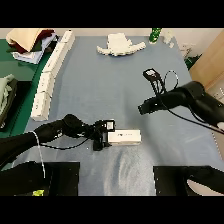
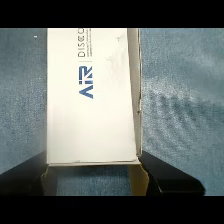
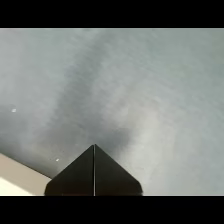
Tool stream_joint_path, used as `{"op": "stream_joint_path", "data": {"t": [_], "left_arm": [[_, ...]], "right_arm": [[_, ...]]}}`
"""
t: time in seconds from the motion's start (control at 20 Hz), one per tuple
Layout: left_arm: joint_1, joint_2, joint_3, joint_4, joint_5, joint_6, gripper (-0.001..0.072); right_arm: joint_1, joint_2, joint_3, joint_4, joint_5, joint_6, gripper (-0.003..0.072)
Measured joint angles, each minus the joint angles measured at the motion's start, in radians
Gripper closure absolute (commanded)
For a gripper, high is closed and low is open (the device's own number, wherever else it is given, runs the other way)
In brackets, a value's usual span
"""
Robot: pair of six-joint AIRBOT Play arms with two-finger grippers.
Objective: Fold the box.
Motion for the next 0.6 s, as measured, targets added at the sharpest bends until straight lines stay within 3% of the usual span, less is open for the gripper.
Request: {"op": "stream_joint_path", "data": {"t": [0.25, 0.6], "left_arm": [[0.000, 0.000, 0.001, 0.000, 0.000, 0.000, 0.0184], [0.000, 0.006, 0.011, 0.001, -0.024, -0.073, 0.0184]], "right_arm": [[-0.034, -0.171, 0.129, -0.001, -0.154, 0.110, 0.0681], [-0.040, -0.222, 0.161, 0.016, -0.203, 0.151, 0.0681]]}}
